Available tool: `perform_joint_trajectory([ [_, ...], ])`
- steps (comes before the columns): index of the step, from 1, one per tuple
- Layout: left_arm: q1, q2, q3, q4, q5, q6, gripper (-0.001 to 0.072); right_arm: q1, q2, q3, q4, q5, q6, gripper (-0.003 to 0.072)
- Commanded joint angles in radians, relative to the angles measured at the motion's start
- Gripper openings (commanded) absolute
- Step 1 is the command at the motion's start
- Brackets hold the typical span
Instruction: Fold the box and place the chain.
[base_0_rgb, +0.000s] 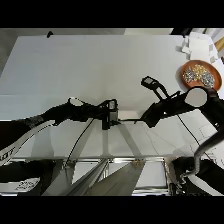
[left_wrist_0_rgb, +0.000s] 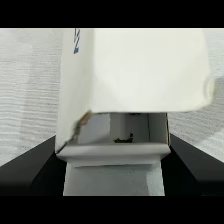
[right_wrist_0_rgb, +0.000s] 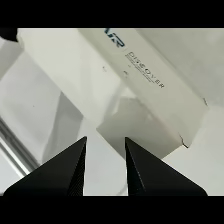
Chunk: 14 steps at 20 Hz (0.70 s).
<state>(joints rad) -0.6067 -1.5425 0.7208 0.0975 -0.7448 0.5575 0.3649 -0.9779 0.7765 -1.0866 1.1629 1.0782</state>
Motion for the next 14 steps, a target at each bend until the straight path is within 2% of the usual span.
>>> perform_joint_trajectory([
  [1,0.0,0.0,0.0,0.0,0.0,0.0,0.0031,0.001,0.004,0.0,-0.013,-0.05,0.103,0.0277],
  [4,0.0,0.0,0.0,0.0,0.0,0.0,0.0031,0.001,0.037,0.0,-0.013,-0.043,0.111,0.0277],
  [8,0.0,0.0,0.0,0.0,0.0,0.0,0.0031,0.001,0.144,0.0,-0.016,-0.01,0.163,0.0276],
  [11,0.0,0.0,0.0,0.0,0.0,0.0,0.0031,0.001,0.177,0.0,-0.016,0.069,0.219,0.0274],
  [14,0.0,0.0,0.0,0.0,0.0,0.0,0.0031,0.036,0.175,-0.052,-0.018,0.022,0.253,0.0273],
])
